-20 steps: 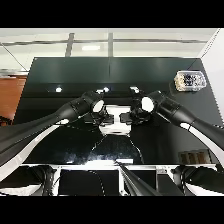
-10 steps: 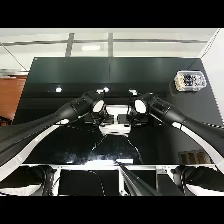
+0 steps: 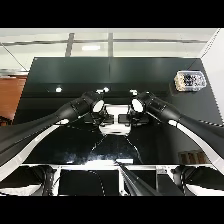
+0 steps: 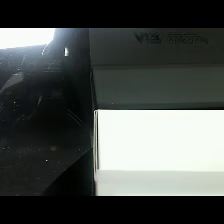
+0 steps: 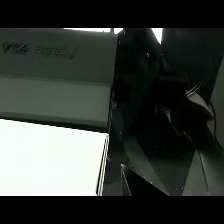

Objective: Fold the box and place the chain.

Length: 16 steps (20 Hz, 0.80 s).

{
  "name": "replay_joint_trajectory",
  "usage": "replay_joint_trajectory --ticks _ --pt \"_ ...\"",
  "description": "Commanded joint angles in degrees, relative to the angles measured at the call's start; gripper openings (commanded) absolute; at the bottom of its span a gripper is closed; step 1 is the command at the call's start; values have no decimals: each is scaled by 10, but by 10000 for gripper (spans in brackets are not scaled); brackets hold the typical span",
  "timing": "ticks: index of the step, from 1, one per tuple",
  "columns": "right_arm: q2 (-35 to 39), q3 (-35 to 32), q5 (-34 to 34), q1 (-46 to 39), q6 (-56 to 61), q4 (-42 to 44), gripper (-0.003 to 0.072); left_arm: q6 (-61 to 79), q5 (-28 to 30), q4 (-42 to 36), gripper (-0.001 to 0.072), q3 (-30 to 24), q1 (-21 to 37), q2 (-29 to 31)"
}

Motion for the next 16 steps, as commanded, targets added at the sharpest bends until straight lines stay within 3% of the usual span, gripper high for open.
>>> replay_joint_trajectory --ticks 1,7,8,10,16 --pt "-4 2 2 1 10 10 236 1 0 0 26 0 0 0" --pt "-6 3 2 4 10 13 235 1 0 0 26 0 0 0" --pt "-6 2 2 4 10 13 131 1 0 0 26 0 0 0" --pt "-6 3 -3 4 10 15 13 1 0 0 26 0 0 0" --pt "-6 3 -8 4 16 17 14 1 0 0 25 0 0 0"
